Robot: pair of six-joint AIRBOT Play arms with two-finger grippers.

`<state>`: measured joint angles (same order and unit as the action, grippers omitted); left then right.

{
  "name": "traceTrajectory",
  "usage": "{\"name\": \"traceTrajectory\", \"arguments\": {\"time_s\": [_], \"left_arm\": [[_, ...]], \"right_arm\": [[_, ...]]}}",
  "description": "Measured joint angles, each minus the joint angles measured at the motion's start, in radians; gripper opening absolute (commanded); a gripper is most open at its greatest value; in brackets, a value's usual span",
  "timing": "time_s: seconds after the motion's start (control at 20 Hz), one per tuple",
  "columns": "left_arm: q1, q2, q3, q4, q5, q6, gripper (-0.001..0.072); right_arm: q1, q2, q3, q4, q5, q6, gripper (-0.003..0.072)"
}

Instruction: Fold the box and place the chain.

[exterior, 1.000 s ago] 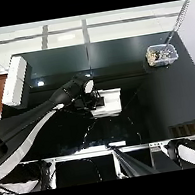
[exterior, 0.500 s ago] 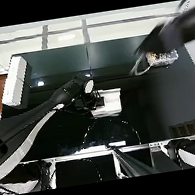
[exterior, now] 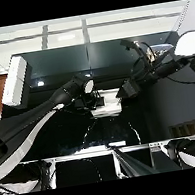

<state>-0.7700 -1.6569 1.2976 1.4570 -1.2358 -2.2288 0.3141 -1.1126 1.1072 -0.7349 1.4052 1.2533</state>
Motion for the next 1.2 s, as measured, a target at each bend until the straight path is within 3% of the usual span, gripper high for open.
{"name": "traceTrajectory", "arguments": {"time_s": [0.2,0.4,0.45,0.5,0.7,0.85,1.1,1.15,1.2], "left_arm": [[0.000,0.000,0.000,0.000,-0.001,0.000,0.0031],[0.000,0.000,0.000,0.000,-0.001,0.000,0.0031],[0.000,0.000,0.000,0.000,-0.001,0.000,0.0031],[0.000,0.000,0.000,0.000,-0.001,0.000,0.0031],[0.000,0.000,0.000,-0.001,0.000,0.000,0.0031],[0.000,0.000,0.000,-0.001,0.002,0.000,0.0031],[0.000,0.000,0.000,-0.001,0.002,0.000,0.0031],[0.000,0.000,0.000,-0.001,0.002,0.000,0.0031],[0.000,0.000,0.000,-0.001,0.002,0.000,0.0031]], "right_arm": [[0.031,-0.001,-0.062,0.023,-0.068,0.000,0.0016],[0.073,-0.013,-0.147,0.031,-0.222,0.013,0.0018],[0.078,-0.015,-0.163,0.030,-0.264,0.021,0.0121],[0.082,-0.019,-0.176,0.030,-0.306,0.030,0.0304],[0.058,-0.027,-0.197,0.021,-0.344,0.059,0.0315],[-0.052,-0.030,-0.200,-0.032,-0.324,0.071,0.0314],[-0.274,-0.034,-0.221,-0.288,-0.442,0.147,0.0319],[-0.303,-0.041,-0.232,-0.351,-0.491,0.224,0.0526],[-0.325,-0.055,-0.244,-0.417,-0.535,0.312,0.0685]]}}
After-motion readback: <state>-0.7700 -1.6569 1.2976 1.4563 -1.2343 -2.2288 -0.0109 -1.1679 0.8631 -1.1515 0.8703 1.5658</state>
